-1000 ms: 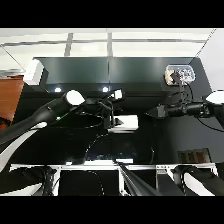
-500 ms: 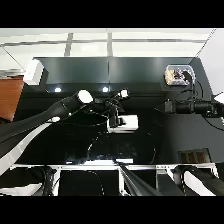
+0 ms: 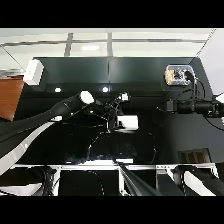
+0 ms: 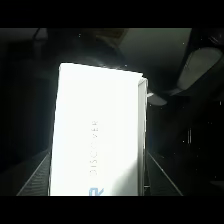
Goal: Fold the box and place the chain.
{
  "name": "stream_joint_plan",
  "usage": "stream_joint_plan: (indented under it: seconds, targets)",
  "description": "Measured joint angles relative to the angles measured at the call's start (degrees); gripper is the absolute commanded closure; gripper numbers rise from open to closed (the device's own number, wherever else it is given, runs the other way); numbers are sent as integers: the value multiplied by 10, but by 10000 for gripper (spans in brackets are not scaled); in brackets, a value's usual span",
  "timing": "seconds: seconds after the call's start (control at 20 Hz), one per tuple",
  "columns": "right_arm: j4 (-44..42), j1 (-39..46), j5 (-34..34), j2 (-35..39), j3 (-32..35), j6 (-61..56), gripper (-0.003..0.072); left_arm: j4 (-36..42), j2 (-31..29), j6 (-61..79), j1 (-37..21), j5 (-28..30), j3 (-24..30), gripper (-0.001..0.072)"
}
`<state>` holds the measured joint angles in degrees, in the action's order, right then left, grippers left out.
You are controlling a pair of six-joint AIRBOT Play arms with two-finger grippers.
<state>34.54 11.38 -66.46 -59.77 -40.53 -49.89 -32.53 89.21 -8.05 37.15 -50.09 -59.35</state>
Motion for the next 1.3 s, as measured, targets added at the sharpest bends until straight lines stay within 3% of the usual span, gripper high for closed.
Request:
stream_joint_plan:
  seconds: [0.4,0.65,0.95,1.1,1.25,1.3]
  targets:
    - [1,0,1,0,0,0,671,0,3,43,6,1,0,2]
    - [1,0,1,0,0,0,672,-5,10,51,42,68,0,3]
    - [0,0,1,0,0,0,672,-96,13,-15,84,131,0,25]
    - [0,0,1,0,0,0,671,-131,12,-51,89,116,-3,314]
    - [0,0,1,0,0,0,671,-164,3,-126,82,99,-19,419]
    - [0,0,2,0,0,0,671,-179,-4,-155,74,100,-26,419]
